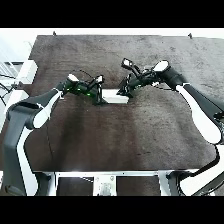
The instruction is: Fold the box and place the chain.
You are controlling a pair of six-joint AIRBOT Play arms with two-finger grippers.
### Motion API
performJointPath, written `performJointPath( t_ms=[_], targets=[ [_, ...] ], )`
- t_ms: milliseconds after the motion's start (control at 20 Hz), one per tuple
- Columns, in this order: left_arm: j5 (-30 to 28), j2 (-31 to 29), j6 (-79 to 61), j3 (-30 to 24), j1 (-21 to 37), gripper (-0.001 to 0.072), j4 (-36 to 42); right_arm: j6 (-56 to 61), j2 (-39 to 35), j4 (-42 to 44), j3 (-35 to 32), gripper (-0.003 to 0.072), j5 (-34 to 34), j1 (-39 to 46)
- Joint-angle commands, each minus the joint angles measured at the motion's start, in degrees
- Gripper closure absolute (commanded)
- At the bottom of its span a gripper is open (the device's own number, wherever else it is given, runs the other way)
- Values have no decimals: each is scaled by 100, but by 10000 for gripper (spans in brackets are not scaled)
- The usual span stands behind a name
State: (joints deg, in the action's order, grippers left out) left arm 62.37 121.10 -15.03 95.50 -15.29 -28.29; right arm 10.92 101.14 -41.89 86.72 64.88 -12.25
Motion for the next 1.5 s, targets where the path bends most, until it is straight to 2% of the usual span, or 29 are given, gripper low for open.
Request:
performJointPath(
  t_ms=[0, 400, 550, 800, 1200, 1300, 1450],
  targets=[
    [2, -2, 0, 2, 2, 354, 0, -96, 13, -44, 4, 237, -107, -11],
    [2, -2, 0, 2, 4, 354, 0, -111, 11, -129, 4, 275, -284, -20],
    [2, -2, 0, 2, 4, 354, 0, -304, 9, -118, 42, 215, 103, -24],
    [0, -2, 0, 2, 4, 354, 0, -304, 48, -127, 57, 218, 212, -24],
    [0, -2, 0, 2, 4, 354, 2, -306, 195, -275, 83, 228, -546, -85],
    [2, -2, 0, 2, 4, 354, 2, -304, 190, -271, 201, 274, -413, -85],
    [0, -2, 0, 2, 2, 354, 2, -302, 170, -264, 361, 280, -9, -90]
  ],
)
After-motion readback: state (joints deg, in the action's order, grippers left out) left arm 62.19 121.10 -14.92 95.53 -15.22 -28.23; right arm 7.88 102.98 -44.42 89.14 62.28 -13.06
